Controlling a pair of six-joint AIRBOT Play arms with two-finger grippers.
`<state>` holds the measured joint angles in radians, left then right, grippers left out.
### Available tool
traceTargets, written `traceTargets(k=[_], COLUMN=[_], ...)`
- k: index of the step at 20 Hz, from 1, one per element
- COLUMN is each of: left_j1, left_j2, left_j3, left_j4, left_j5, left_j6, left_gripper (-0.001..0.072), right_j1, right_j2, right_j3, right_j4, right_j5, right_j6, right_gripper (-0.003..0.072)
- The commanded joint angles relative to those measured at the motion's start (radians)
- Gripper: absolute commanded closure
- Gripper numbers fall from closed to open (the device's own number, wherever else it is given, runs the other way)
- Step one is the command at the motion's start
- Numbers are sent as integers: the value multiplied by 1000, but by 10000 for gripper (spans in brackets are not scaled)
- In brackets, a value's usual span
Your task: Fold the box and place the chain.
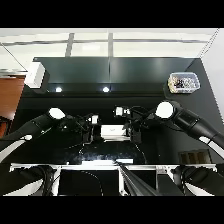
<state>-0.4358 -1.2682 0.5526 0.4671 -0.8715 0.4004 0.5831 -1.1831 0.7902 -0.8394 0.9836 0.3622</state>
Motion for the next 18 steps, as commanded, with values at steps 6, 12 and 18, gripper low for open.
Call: traceTargets(k=[6, 12, 18], left_j1=[-1, -1, -1], left_j2=[0, 0, 0], left_j3=[1, 1, 1], left_j4=[0, 0, 0], left_j5=[0, 0, 0], left_j6=[1, 1, 0], left_gripper=[245, 245, 245], right_j1=[1, -68, -108], right_j2=[-19, 113, 58], right_j3=[2, 53, -92], right_j4=[-34, 23, 367], right_j5=[-4, 98, 93], right_j6=[55, 486, 694], right_gripper=[409, 416, 676])
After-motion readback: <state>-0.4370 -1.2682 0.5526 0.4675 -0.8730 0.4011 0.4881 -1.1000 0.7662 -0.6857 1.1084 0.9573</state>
